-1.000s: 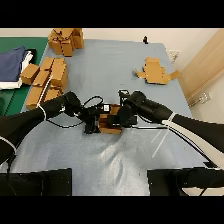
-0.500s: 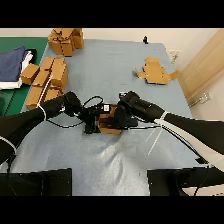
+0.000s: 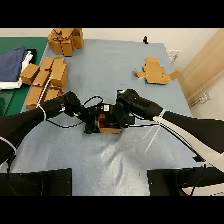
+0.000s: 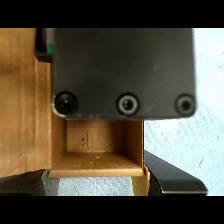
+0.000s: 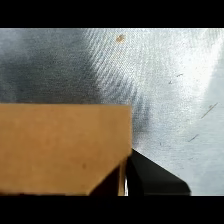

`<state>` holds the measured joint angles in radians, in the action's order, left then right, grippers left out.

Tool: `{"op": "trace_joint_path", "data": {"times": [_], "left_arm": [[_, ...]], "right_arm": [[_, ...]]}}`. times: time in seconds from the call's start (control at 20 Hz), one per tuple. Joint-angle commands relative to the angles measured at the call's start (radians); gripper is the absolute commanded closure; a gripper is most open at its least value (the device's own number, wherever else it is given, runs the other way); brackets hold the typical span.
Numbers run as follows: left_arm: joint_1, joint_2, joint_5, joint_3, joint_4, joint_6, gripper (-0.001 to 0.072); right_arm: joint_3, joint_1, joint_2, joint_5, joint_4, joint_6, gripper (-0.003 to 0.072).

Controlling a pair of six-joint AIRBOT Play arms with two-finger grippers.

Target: Fold the box.

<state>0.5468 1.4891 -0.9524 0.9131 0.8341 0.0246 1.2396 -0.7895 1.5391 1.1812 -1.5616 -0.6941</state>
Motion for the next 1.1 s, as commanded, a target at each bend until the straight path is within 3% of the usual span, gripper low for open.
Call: {"op": "trace_joint_path", "data": {"times": [0.0, 0.2, 0.45, 0.55, 0.6, 0.65, 1.05], "left_arm": [[0.0, 0.0, -0.001, 0.001, 0.0, 0.001, 0.0415], [0.0, 0.0, 0.0, 0.001, 0.0, 0.001, 0.0415], [0.0, 0.0, 0.0, 0.001, 0.0, 0.001, 0.0415], [0.0, 0.0, -0.001, 0.001, 0.0, 0.001, 0.0414], [0.0, 0.0, -0.001, 0.001, 0.0, 0.001, 0.0414], [0.0, 0.0, 0.0, 0.001, 0.0, 0.001, 0.0415], [0.0, 0.0, 0.0, 0.001, 0.0, 0.001, 0.0415]], "right_arm": [[0.012, 0.008, 0.01, 0.043, 0.007, -0.016, 0.0332], [0.036, 0.011, 0.058, 0.117, 0.017, -0.039, 0.0344], [0.08, 0.01, 0.082, 0.174, 0.061, -0.042, 0.0467], [0.092, 0.01, 0.082, 0.211, 0.086, -0.042, 0.0533], [0.094, 0.01, 0.082, 0.215, 0.089, -0.042, 0.0649], [0.094, 0.01, 0.082, 0.212, 0.089, -0.042, 0.0682], [0.095, -0.003, 0.147, 0.215, 0.061, -0.051, 0.0682]]}}
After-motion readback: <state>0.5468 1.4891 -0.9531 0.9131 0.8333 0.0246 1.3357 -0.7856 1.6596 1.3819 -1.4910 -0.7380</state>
